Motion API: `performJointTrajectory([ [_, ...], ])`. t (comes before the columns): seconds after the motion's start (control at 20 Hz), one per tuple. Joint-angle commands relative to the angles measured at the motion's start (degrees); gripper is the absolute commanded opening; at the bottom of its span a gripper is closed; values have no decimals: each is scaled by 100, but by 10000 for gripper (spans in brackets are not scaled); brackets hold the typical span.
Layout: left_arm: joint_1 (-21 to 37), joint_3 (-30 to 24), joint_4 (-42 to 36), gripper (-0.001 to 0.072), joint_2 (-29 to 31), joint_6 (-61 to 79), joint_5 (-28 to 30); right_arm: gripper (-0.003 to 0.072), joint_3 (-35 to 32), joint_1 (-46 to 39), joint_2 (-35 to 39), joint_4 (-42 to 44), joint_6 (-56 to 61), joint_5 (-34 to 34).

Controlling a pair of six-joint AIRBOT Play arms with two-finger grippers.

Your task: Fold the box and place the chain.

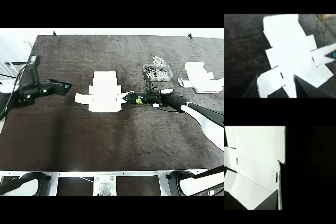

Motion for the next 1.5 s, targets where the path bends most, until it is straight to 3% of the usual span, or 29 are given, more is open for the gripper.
performJointTrajectory([
  [0.0,-9,1578,1021,510,-1357,-1123,-1134,8,-85,35,-2,17,-63,-205],
  [0.1,-35,2374,1287,509,-1882,-1598,-1537,9,-179,44,-2,17,-181,-225],
  [0.3,-501,3860,2903,509,-2728,-2553,-1681,9,-190,44,-4,17,-308,-227],
  [0.65,-990,5604,2951,510,-4087,-2800,-2367,10,-188,44,-4,15,-492,-229],
  [0.85,-1067,6142,2487,511,-4675,-2774,-2715,10,-188,44,-4,17,-638,-251],
  [1.2,-1067,6179,1836,511,-5101,-2562,-3016,10,-188,44,-4,17,-785,-291],
  [1.45,-1067,6179,1773,510,-5209,-2533,-3106,10,-188,44,-4,17,-824,-291],
])
